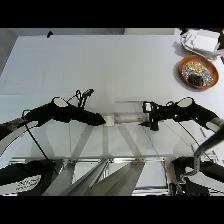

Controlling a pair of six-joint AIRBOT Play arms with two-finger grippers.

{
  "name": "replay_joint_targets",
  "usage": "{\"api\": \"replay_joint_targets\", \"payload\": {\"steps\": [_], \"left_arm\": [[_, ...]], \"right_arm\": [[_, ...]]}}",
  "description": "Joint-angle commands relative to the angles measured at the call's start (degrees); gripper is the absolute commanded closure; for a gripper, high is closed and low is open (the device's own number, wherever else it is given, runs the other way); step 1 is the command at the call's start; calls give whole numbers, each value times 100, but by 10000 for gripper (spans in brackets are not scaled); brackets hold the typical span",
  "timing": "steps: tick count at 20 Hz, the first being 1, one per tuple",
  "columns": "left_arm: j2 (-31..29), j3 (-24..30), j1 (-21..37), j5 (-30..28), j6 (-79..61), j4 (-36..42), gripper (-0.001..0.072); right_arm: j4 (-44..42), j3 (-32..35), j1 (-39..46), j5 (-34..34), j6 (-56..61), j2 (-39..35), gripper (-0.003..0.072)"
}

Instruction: Fold the box and place the chain.

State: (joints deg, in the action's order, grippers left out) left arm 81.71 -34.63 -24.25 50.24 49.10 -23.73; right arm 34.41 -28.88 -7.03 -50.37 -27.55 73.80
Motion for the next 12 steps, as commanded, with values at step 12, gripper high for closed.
{"api": "replay_joint_targets", "payload": {"steps": [12], "left_arm": [[-358,7,400,17,514,-811,682]], "right_arm": [[-13,-2,-4,2,7,0,365]]}}
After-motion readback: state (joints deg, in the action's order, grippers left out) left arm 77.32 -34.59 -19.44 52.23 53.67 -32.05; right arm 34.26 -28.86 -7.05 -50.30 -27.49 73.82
